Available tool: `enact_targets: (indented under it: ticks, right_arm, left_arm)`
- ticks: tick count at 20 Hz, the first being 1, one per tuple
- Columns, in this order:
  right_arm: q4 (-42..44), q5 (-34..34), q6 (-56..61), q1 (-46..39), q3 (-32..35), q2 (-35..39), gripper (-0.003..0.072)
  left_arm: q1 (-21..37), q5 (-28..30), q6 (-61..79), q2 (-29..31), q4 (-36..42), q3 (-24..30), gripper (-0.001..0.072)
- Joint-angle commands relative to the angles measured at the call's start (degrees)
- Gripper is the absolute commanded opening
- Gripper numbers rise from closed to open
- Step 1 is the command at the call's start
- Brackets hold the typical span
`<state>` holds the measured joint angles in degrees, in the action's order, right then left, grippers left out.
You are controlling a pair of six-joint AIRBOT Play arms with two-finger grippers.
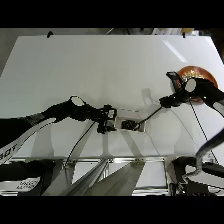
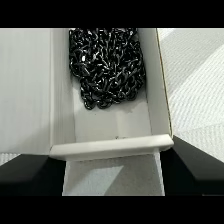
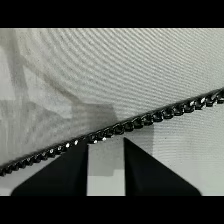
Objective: Fold the box and place the chain.
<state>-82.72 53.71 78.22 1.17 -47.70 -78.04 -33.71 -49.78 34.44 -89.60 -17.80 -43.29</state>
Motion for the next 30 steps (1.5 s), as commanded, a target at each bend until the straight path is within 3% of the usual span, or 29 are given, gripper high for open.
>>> enact_targets:
  ticks: [1,4,6,11,18,21,25,30]
  right_arm:
    - [0.02,0.17,0.02,-0.04,0.02,-0.76,0.0170]
    - [0.02,1.46,0.00,-0.04,0.02,-0.76,0.0153]
    - [-0.04,2.75,-0.35,0.22,0.02,-0.70,0.0013]
    - [-0.17,5.95,-0.74,2.47,0.02,5.51,0.0013]
    - [2.03,16.63,-0.87,6.43,0.02,25.27,0.0013]
    - [7.08,21.18,-2.29,8.96,0.04,33.11,0.0013]
    - [16.35,22.38,-2.23,12.11,0.04,40.17,0.0013]
    - [25.09,21.03,-2.23,17.05,0.04,42.80,0.0013]
  left_arm:
    - [0.04,0.00,0.00,0.04,0.00,-0.04,0.0169]
    - [0.04,0.00,0.00,0.04,0.00,-0.04,0.0169]
    - [0.04,0.00,0.00,0.04,0.00,-0.04,0.0169]
    - [0.04,0.02,0.02,0.04,0.00,-0.04,0.0169]
    - [0.04,0.00,0.00,0.04,0.00,-0.04,0.0169]
    - [0.04,0.00,0.02,0.04,0.00,-0.04,0.0169]
    - [0.04,0.00,0.02,0.04,0.00,-0.04,0.0169]
    - [0.04,0.00,0.02,0.04,0.00,-0.04,0.0169]
